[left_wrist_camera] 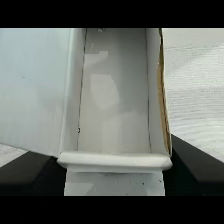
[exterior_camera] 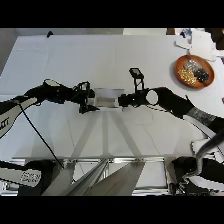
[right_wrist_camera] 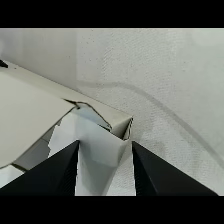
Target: Fold the box and place the chain.
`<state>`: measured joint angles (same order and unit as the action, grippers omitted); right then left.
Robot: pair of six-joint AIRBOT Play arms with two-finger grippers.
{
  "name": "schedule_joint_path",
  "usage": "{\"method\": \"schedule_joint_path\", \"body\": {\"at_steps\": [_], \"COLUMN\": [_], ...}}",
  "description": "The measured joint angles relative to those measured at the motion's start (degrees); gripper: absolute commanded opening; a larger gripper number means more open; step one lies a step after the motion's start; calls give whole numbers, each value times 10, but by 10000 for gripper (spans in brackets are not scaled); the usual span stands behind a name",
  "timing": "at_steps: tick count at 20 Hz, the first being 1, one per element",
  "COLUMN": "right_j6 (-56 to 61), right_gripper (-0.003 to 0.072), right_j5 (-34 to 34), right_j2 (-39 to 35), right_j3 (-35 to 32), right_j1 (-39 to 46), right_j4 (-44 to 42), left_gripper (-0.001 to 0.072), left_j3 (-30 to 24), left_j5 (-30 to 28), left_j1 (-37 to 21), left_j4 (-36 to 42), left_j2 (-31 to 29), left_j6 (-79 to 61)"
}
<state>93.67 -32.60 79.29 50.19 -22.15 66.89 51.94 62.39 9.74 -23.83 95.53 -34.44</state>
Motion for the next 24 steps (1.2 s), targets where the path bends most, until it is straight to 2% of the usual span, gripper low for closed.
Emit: {"method": "schedule_joint_path", "body": {"at_steps": [14,24], "right_j6": [27,116], "right_gripper": [319,319], "right_j5": [-20,-105], "right_j2": [10,30], "right_j3": [5,49], "right_j1": [0,-14], "right_j4": [28,134], "left_gripper": [395,395], "left_j3": [0,0], "left_j5": [2,1], "left_j1": [0,1], "left_j4": [0,2], "left_j2": [0,0], "left_j6": [0,0]}}
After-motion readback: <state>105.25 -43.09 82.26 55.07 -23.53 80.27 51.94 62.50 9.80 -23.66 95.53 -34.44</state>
